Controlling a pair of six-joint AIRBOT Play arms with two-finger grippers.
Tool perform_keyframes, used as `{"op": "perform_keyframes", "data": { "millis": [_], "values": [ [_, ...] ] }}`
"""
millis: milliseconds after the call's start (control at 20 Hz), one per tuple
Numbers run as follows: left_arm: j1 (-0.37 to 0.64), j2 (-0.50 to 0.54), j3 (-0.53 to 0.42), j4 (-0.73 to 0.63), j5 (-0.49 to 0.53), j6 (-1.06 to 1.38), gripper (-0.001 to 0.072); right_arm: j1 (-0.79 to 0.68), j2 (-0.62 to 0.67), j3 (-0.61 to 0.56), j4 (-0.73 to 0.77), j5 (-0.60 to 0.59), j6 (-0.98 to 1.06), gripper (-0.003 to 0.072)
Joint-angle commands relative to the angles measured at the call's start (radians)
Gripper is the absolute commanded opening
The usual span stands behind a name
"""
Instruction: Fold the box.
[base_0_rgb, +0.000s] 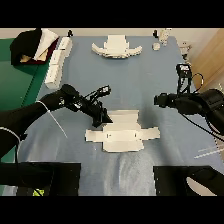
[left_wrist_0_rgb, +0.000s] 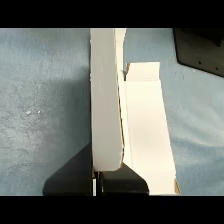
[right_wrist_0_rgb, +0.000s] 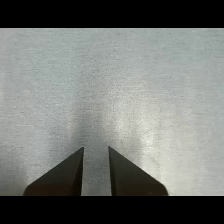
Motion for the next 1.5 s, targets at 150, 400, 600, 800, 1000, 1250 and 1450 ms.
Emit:
{"op": "perform_keyframes", "data": {
  "millis": [150, 400, 600, 800, 1000, 1250, 1450],
  "values": [
    [-0.018, 0.053, -0.043, 0.000, -0.001, 0.069, 0.0009, 0.001, 0.000, 0.000, 0.002, -0.003, 0.000, 0.0243],
    [-0.093, 0.242, -0.157, -0.001, 0.207, 0.114, 0.0008, 0.001, 0.000, 0.000, 0.002, -0.003, 0.000, 0.0243],
    [-0.178, 0.350, -0.307, -0.129, 0.407, 0.276, 0.0008, 0.001, 0.000, 0.000, 0.002, -0.003, 0.000, 0.0242],
    [-0.230, 0.378, -0.383, -0.161, 0.459, 0.359, 0.0011, 0.001, 0.000, 0.000, 0.002, -0.003, 0.000, 0.0243],
    [-0.231, 0.369, -0.404, -0.158, 0.457, 0.356, 0.0012, 0.001, 0.000, 0.000, 0.005, -0.002, 0.000, 0.0243],
    [-0.231, 0.366, -0.404, -0.157, 0.449, 0.303, 0.0013, 0.001, 0.000, 0.000, 0.013, -0.003, 0.000, 0.0243],
    [-0.231, 0.366, -0.405, -0.115, 0.406, 0.236, 0.0013, 0.001, 0.000, 0.000, 0.029, -0.003, 0.000, 0.0239]
  ]
}}
